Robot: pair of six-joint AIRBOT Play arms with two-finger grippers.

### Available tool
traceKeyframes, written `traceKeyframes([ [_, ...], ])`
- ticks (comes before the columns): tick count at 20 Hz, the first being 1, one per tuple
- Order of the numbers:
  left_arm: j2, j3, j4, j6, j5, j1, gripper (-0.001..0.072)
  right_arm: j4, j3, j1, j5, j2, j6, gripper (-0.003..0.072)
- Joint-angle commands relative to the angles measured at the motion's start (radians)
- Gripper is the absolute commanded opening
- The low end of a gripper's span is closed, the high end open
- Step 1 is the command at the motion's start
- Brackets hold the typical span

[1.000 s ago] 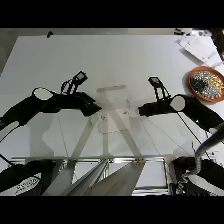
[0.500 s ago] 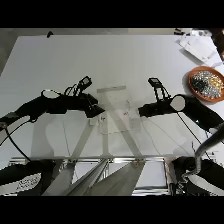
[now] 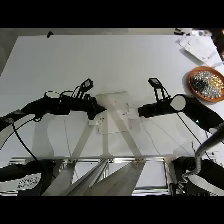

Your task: Fold the box and place the chain.

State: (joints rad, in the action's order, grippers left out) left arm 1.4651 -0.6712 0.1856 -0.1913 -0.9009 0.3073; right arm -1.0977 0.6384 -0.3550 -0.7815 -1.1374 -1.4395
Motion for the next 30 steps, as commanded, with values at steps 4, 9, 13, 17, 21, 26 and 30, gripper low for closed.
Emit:
traceKeyframes([
  [4,0.003,-0.001,0.049,-0.034,-0.032,0.000,0.0008,0.004,0.000,-0.001,-0.013,0.000,-0.001,0.0007],
  [9,-0.007,-0.002,0.058,-0.101,-0.128,0.000,0.0006,-0.011,0.031,-0.001,-0.111,0.003,0.000,0.0089],
  [13,-0.010,-0.025,0.074,-0.099,-0.242,0.006,0.0004,-0.110,0.135,-0.001,-0.313,0.035,0.034,0.0207],
  [17,-0.010,-0.034,0.122,-0.175,-0.254,0.076,0.0004,-0.282,0.219,-0.001,-0.422,0.209,0.035,0.0207],
  [21,-0.010,-0.034,0.113,-0.232,-0.101,0.173,0.0005,-0.392,0.218,-0.001,-0.493,0.359,0.034,0.0198],
  [26,-0.010,-0.034,0.026,-0.282,0.024,0.199,0.0004,-0.387,0.215,-0.001,-0.568,0.376,0.029,0.0197],
  [30,0.003,-0.034,-0.056,-0.284,0.072,0.199,0.0004,-0.387,0.215,-0.001,-0.557,0.376,0.029,0.0197],
])
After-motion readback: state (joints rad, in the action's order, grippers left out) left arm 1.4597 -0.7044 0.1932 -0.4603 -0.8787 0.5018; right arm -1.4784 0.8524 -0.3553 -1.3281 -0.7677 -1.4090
